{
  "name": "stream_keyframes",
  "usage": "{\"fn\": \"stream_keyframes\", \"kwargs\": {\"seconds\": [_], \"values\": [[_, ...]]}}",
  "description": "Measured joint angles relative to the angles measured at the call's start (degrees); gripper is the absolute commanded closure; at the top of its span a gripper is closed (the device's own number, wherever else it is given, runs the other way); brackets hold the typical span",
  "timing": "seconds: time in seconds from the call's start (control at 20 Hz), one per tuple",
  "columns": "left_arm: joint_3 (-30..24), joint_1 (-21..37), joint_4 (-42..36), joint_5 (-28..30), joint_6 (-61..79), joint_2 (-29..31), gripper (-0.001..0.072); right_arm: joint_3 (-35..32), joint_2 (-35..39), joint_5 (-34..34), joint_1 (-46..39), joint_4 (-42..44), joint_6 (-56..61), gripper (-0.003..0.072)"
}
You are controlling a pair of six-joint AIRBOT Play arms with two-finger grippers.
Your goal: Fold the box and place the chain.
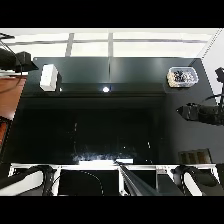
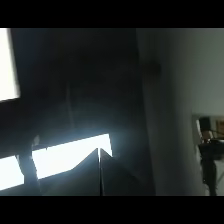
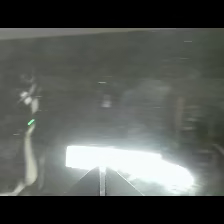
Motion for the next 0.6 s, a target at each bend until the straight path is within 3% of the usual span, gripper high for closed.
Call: {"fn": "stream_keyframes", "kwargs": {"seconds": [0.35, 0.45, 0.6], "values": [[-40.0, -11.3, -1.3, 24.2, 3.4, 28.4, 0.0683, -6.8, 0.8, -11.0, 0.0, -8.0, 3.2, 0.0647], [-45.9, -12.3, -1.4, 27.5, 3.6, 32.6, 0.0683, -8.9, 0.9, -13.9, 0.0, -8.6, 3.5, 0.0648], [-50.3, -13.1, -1.5, 30.1, 3.7, 35.6, 0.0682, -10.4, 0.9, -15.6, 0.0, -9.3, 3.7, 0.0648]]}}
